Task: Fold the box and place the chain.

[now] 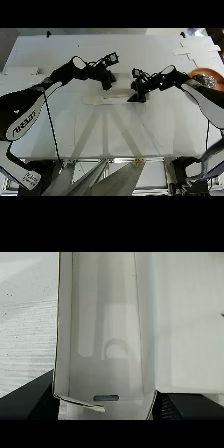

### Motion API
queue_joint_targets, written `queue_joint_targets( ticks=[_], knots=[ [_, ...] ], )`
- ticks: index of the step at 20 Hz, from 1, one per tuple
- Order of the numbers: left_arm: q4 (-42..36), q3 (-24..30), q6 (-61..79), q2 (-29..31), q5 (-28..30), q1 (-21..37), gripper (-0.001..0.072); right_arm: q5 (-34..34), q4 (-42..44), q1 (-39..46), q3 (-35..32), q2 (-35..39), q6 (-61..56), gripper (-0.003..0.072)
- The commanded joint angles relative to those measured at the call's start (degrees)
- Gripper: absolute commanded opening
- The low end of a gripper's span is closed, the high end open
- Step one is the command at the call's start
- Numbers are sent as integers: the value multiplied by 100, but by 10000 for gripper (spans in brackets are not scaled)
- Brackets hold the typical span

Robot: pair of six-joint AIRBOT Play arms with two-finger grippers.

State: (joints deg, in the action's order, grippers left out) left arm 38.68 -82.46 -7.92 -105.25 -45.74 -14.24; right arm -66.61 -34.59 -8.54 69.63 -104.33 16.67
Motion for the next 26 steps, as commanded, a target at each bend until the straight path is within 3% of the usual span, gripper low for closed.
queue_joint_targets(
  ticks=[1, 7, 11, 13, 16, 17, 18, 19, 23, 26],
  knots=[
    [-304, 0, 2, -15, -72, 7, 8, -4, -9, -2, 0, -2, 4, 493],
    [-492, 0, 13, 400, -807, 155, 9, -2, -9, -2, 0, -2, 4, 493],
    [-422, 0, 15, 881, -2015, 627, 10, -4, -9, -2, 0, -2, 4, 493],
    [-94, 0, 17, 1029, -2651, 986, 9, -2, -9, -2, 0, -2, 4, 493],
    [656, 2, 17, 1073, -3051, 1458, 34, -2, -9, -2, 0, -2, 4, 493],
    [837, 28, 17, 1069, -3084, 1558, 140, -4, -9, -2, 0, -2, 4, 493],
    [898, 87, 17, 1069, -3082, 1617, 301, -4, -9, -2, 0, -2, 4, 493],
    [892, 175, 31, 1069, -3073, 1646, 394, -4, -9, -2, 0, -2, 4, 493],
    [890, 761, 1191, 1049, -2806, 1543, 399, -2, -9, -2, 0, -2, 4, 493],
    [697, 1200, 2024, 914, -2509, 1388, 560, -2, -9, -2, 0, -2, 4, 493]
  ],
)
